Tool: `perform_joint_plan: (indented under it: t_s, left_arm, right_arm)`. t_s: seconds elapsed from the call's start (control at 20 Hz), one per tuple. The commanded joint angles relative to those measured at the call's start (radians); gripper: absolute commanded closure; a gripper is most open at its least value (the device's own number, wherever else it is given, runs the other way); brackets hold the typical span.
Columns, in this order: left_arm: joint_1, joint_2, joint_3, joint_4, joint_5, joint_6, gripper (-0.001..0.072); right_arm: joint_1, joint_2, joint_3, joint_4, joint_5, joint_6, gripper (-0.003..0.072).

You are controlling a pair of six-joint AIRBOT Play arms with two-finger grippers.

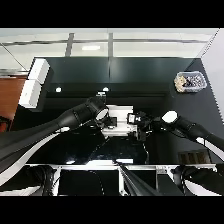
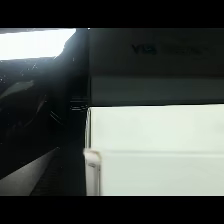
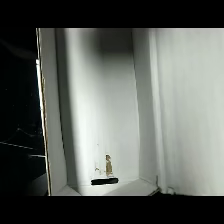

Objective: Fold the box and place the chain.

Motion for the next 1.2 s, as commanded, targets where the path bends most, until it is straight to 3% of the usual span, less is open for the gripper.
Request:
perform_joint_plan:
  t_s: [0.0, 0.15, 0.25, 0.35, 0.5, 0.55, 0.6, 1.15]
  left_arm:
    - [0.001, -0.004, 0.001, 0.005, -0.009, -0.003, 0.0144]
    - [0.0, -0.017, 0.001, 0.0, -0.011, -0.003, 0.0147]
    - [0.001, -0.017, 0.001, 0.0, -0.011, -0.003, 0.0237]
    - [0.001, -0.017, 0.001, 0.0, -0.009, -0.003, 0.0245]
    - [0.0, -0.02, 0.001, -0.01, -0.007, -0.003, 0.0444]
    - [0.0, -0.021, 0.001, -0.011, -0.006, -0.003, 0.0622]
    - [0.0, -0.021, 0.001, -0.011, -0.001, -0.002, 0.0682]
    - [0.001, -0.021, 0.001, -0.026, 0.01, 0.0, 0.0681]
  right_arm:
    - [0.0, -0.001, 0.0, 0.0, 0.0, 0.0, 0.056]
    - [0.0, -0.001, 0.0, 0.0, 0.0, 0.0, 0.056]
    - [0.0, -0.001, 0.0, 0.0, 0.0, 0.0, 0.056]
    - [0.0, -0.001, 0.0, 0.0, 0.0, 0.0, 0.056]
    - [0.0, -0.001, 0.0, 0.0, 0.0, 0.0, 0.056]
    - [0.0, -0.001, 0.0, 0.0, 0.0, 0.0, 0.056]
    - [0.0, -0.001, 0.0, 0.0, 0.0, 0.0, 0.056]
    - [0.0, -0.001, 0.0, 0.0, 0.0, 0.0, 0.056]
